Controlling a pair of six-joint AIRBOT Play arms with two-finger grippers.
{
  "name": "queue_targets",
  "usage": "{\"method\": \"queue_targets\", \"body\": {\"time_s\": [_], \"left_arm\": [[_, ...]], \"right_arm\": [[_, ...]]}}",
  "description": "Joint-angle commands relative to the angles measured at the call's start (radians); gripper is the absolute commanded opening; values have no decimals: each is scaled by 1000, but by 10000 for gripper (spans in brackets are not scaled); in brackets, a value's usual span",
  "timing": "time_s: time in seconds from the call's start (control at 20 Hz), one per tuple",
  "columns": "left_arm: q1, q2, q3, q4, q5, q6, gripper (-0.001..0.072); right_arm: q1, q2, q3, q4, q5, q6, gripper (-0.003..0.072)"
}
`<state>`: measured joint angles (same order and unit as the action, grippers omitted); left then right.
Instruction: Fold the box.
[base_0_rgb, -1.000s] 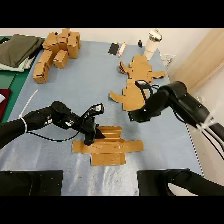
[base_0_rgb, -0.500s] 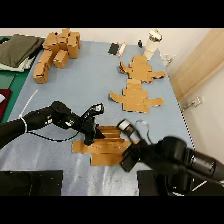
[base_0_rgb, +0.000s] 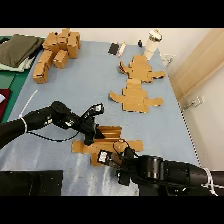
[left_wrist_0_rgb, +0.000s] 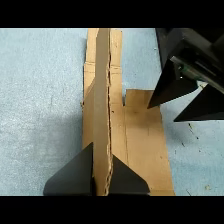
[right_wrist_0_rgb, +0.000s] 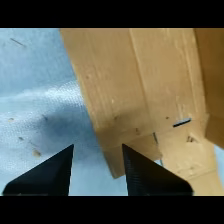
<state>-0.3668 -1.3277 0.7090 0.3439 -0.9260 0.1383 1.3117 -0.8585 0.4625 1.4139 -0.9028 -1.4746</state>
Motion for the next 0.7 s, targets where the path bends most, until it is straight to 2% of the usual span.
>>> {"method": "queue_targets", "body": {"time_s": [0.0,0.1,0.2,0.65], "left_arm": [[0,0,0,0,0,0,14],[0,0,0,0,0,0,13],[0,0,0,0,0,0,13],[0,0,0,0,0,0,13]], "right_arm": [[11,-27,-2,-148,23,29,457],[11,-27,-2,-252,24,79,457],[11,-27,-2,-282,28,89,458],[11,18,14,-266,-14,174,458]]}}
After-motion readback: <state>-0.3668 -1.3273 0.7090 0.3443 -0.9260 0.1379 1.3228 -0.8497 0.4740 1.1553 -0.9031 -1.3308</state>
